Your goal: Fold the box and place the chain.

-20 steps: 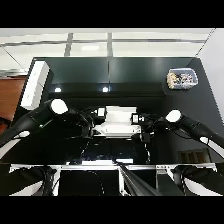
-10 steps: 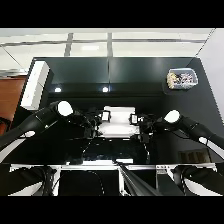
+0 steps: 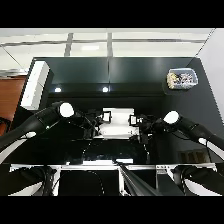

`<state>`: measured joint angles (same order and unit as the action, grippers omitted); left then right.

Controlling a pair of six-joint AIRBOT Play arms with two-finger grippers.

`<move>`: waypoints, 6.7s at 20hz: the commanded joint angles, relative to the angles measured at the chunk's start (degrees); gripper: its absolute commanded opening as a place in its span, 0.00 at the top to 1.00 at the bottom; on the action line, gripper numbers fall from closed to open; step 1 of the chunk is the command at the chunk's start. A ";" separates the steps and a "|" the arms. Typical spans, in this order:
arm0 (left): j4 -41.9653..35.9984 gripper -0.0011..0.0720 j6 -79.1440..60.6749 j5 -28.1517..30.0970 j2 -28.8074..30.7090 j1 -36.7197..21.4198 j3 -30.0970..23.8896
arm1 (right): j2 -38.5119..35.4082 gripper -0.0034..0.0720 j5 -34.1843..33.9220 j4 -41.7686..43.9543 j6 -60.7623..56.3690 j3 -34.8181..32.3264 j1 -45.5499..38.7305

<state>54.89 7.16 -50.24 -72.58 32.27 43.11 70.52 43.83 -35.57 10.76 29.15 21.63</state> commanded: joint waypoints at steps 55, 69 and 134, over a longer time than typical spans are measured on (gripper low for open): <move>-16.22 0.95 66.69 -7.89 -3.19 -22.69 -12.63 | 0.00 0.65 -2.08 -0.24 0.00 0.00 0.04; -22.12 0.00 54.99 -14.34 -6.14 -20.09 -5.27 | 0.00 0.65 -2.08 -0.22 0.00 0.00 0.04; -33.33 0.94 46.05 -8.55 -3.69 -22.43 -13.84 | 0.00 0.65 -2.08 -0.22 0.00 0.00 0.04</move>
<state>22.59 54.50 -57.93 -75.96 9.78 28.29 70.52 41.74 -35.81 10.79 29.15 21.63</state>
